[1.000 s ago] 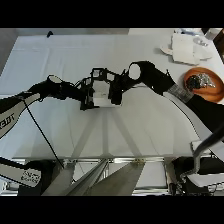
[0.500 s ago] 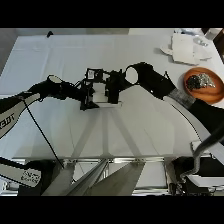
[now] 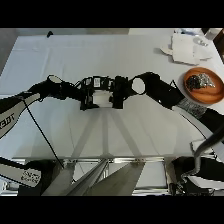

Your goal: Fold the box and place the chain.

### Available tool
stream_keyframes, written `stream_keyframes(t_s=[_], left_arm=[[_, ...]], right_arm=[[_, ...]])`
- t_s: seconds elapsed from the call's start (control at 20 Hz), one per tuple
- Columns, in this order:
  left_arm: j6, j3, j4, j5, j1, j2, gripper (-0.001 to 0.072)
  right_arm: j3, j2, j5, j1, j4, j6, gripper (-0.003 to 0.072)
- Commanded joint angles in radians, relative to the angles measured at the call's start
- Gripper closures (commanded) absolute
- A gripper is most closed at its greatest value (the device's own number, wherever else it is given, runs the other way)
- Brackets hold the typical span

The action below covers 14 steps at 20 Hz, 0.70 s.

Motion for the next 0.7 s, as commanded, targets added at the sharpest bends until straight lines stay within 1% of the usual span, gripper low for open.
stream_keyframes(t_s=[0.0, 0.15, 0.2, 0.4, 0.65], left_arm=[[0.000, 0.001, 0.000, 0.000, 0.001, 0.000, 0.0316], [0.000, 0.001, 0.000, 0.000, 0.001, 0.000, 0.0316], [0.000, 0.001, 0.000, 0.000, 0.001, 0.000, 0.0316], [0.000, 0.001, 0.000, 0.000, 0.001, 0.000, 0.0316], [0.000, 0.001, 0.000, 0.000, 0.001, 0.000, 0.0316]], right_arm=[[-0.016, 0.005, -0.042, -0.001, -0.001, -0.001, 0.0323], [-0.016, 0.005, -0.014, -0.001, 0.003, -0.001, 0.0319], [-0.017, 0.005, -0.012, -0.001, 0.003, -0.001, 0.0289], [-0.017, -0.011, -0.012, -0.001, 0.003, -0.002, 0.0283], [-0.017, -0.043, -0.059, -0.001, 0.003, 0.000, 0.0283]])
